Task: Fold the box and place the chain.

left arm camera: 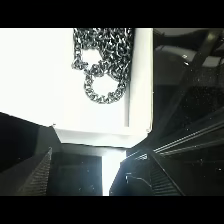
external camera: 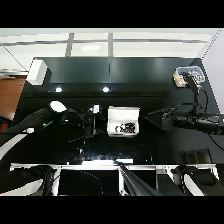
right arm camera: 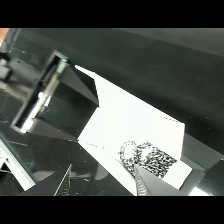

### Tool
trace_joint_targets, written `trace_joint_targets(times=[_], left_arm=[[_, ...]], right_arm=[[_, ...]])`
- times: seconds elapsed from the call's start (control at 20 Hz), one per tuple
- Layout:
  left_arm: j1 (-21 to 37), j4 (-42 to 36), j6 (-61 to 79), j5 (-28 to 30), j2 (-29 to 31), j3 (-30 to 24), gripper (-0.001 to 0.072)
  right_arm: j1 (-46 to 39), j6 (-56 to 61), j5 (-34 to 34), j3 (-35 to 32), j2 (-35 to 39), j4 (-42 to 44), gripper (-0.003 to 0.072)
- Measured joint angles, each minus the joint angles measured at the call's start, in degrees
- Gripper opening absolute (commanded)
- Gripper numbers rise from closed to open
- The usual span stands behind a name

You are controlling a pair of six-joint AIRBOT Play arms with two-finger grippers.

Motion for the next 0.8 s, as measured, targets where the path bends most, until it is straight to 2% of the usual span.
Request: trace_joint_targets(times=[0.45,0.8], left_arm=[[-2.27,-0.44,-1.20,2.89,-1.68,0.42,0.0712],[-4.66,0.09,-2.62,3.91,-3.78,2.93,0.0708]], right_arm=[[-0.02,-0.02,0.39,0.00,0.00,0.31,0.0449],[-0.02,-0.04,0.44,0.00,0.00,0.28,0.0449]])
